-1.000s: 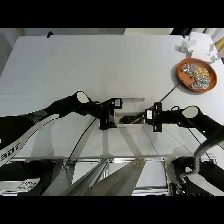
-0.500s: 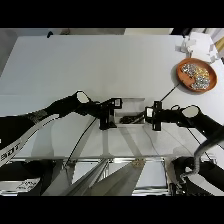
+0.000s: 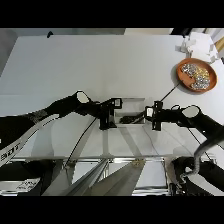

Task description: Fold the box and place the chain.

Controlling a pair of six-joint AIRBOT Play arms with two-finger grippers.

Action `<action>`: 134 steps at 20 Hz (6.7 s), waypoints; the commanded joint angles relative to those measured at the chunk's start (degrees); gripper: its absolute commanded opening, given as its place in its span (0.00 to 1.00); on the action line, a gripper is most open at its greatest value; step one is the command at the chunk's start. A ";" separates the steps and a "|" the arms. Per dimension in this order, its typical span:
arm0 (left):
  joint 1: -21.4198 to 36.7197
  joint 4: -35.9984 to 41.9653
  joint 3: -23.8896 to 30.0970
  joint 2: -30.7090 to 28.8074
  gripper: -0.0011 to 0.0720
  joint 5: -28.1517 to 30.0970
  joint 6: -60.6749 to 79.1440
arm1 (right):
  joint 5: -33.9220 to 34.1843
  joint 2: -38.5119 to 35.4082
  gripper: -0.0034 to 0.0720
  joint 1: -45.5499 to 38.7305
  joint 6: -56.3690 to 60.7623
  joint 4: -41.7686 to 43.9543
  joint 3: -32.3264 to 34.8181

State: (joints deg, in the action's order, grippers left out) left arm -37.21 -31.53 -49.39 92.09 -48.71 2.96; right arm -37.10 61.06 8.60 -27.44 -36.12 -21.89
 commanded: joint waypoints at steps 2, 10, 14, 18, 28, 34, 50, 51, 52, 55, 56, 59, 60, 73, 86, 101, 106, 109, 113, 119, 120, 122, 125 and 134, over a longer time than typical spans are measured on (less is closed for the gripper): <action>-0.02 0.00 -0.02 -0.04 0.29 1.33 0.00 | 1.90 -2.89 0.06 -0.04 5.20 -1.44 0.00; -0.02 0.00 -0.04 -0.04 0.29 1.33 0.00 | 1.16 -14.49 0.06 -0.04 31.32 -10.27 0.00; -0.02 0.00 -0.02 -0.04 0.29 1.36 0.00 | -4.87 -22.91 0.06 0.02 36.68 -4.11 0.00; -0.02 0.00 -0.02 -0.04 0.29 1.33 0.00 | -10.95 -25.40 0.06 0.35 36.61 10.73 0.00; -0.02 0.00 -0.02 -0.04 0.29 1.33 0.00 | 3.82 -9.33 0.18 14.43 36.46 9.86 0.00; -0.02 0.00 -0.02 -0.04 0.29 1.33 0.00 | 3.67 -6.54 0.47 14.71 36.50 9.90 -0.37; -0.02 0.00 -0.04 -0.04 0.29 1.33 0.00 | 4.39 -14.93 0.46 -5.86 81.48 -29.16 -7.04; -0.02 0.00 -0.02 -0.04 0.29 1.33 0.00 | 4.42 -14.27 0.46 -5.86 82.93 -30.58 -7.04; -0.02 0.00 -0.02 -0.04 0.29 1.36 0.00 | 4.48 -13.70 0.46 -5.86 83.19 -31.01 -7.04; -0.02 0.00 -0.04 -0.04 0.29 1.33 0.00 | 5.42 -11.17 0.46 -5.86 85.18 -31.41 -7.04; -0.02 0.00 -0.02 -0.04 0.29 1.33 0.00 | 5.62 -10.19 0.46 -5.86 85.90 -31.63 -7.04; -0.02 0.00 -0.02 -0.04 0.29 1.36 0.00 | 6.62 -6.82 0.46 -5.86 85.99 -31.63 -7.04; -0.02 0.00 -0.02 -0.04 0.29 1.33 0.00 | 6.97 -5.77 0.46 -5.86 85.99 -31.63 -7.04; -0.02 0.00 -0.02 -0.04 0.29 1.33 0.00 | 3.04 4.42 0.43 -5.88 91.34 -36.52 -14.21; -0.02 0.00 -0.04 -0.04 0.29 1.33 0.00 | -10.03 15.85 0.50 -5.81 99.71 -48.46 -25.55; -0.02 0.00 -0.04 -0.04 0.29 1.33 0.00 | -7.13 17.64 0.49 -5.81 99.69 -44.65 -25.55; -0.02 0.00 -0.02 -0.04 0.29 1.33 0.00 | -7.58 17.90 0.43 -5.81 99.69 -44.65 -25.53; -0.02 -0.02 -0.02 -0.04 0.29 1.33 0.00 | -8.39 18.05 0.40 -5.81 99.71 -44.68 -25.49; -0.02 0.00 -0.02 -0.04 0.29 1.33 0.00 | -8.24 18.25 0.35 -5.81 99.69 -44.68 -25.46; -0.02 0.00 -0.02 -0.04 0.29 1.33 0.00 | -7.32 18.25 0.24 -5.81 99.69 -44.65 -25.46; -0.02 0.00 -0.04 -0.04 0.29 1.33 0.00 | -7.56 18.25 0.19 -5.81 99.67 -44.65 -25.46; -0.02 0.00 -0.02 -0.04 0.29 1.33 0.00 | -7.98 18.23 0.10 -5.81 99.62 -44.65 -25.46; -0.02 0.00 -0.02 -0.04 0.29 1.33 0.00 | -8.37 18.21 0.06 -5.79 99.47 -44.63 -25.46; -0.02 0.00 -0.04 -0.04 0.29 1.36 0.00 | -12.11 -0.96 0.06 -5.79 94.07 -38.12 -25.46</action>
State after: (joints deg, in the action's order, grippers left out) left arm -37.21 -31.53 -49.39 92.09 -48.66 2.94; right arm -46.98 67.42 2.74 69.73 -78.91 -47.37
